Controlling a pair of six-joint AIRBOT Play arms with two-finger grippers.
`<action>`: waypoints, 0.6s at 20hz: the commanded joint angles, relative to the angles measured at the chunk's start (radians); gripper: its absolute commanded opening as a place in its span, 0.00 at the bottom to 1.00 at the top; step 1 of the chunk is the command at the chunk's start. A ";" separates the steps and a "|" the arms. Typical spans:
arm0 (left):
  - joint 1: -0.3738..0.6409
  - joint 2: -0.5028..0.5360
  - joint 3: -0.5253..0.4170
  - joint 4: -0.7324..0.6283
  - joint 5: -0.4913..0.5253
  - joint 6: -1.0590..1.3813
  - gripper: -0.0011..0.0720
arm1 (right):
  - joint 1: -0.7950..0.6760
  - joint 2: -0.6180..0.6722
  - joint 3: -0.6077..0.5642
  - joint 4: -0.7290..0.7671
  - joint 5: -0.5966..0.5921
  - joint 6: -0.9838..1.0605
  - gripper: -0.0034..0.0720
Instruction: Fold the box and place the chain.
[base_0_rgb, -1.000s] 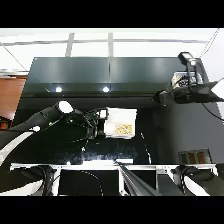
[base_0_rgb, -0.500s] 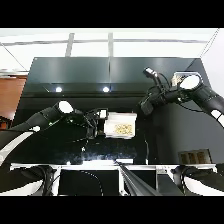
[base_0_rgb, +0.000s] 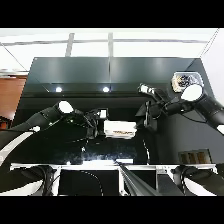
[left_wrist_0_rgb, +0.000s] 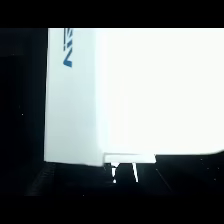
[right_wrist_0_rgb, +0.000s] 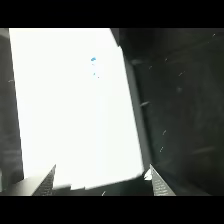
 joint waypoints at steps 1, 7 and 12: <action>0.000 -0.001 0.001 0.000 0.001 0.000 0.68 | 0.071 0.023 -0.051 0.039 -0.105 -0.112 0.95; 0.000 -0.001 0.001 0.000 0.001 0.000 0.68 | 0.151 0.016 -0.051 -0.007 -0.105 -0.115 0.95; 0.000 -0.001 0.001 0.000 0.000 0.000 0.68 | 0.151 0.012 -0.059 -0.058 -0.132 -0.114 0.95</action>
